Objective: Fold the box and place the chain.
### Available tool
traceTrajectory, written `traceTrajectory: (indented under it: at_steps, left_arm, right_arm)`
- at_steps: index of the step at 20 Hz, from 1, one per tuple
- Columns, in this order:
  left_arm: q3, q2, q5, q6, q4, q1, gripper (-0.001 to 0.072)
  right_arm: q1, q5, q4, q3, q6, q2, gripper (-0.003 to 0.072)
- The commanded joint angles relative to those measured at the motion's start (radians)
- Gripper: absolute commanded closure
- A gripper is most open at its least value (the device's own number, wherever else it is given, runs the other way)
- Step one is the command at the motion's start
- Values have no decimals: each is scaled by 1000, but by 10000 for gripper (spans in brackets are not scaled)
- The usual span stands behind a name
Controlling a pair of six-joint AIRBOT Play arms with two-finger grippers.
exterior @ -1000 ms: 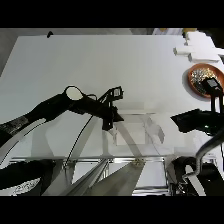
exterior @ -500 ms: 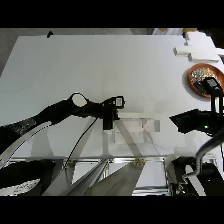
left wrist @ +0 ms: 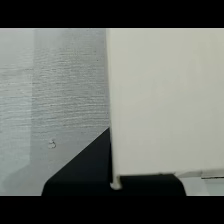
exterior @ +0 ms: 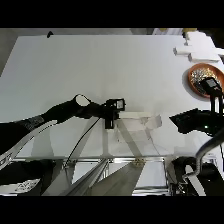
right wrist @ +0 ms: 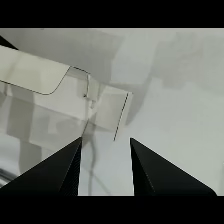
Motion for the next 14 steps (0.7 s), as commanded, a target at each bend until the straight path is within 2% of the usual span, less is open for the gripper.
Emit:
traceTrajectory:
  at_steps: [1,6,14]
  left_arm:
    - [-1,-14,-9,42,-29,-1,703]
    - [-1,-14,-49,132,-61,0,704]
    - [0,-15,-49,176,-95,0,706]
  right_arm:
    - [1,1,0,1,-10,1,349]
    - [1,1,-3,1,-10,1,349]
    - [1,1,-3,1,-10,1,349]
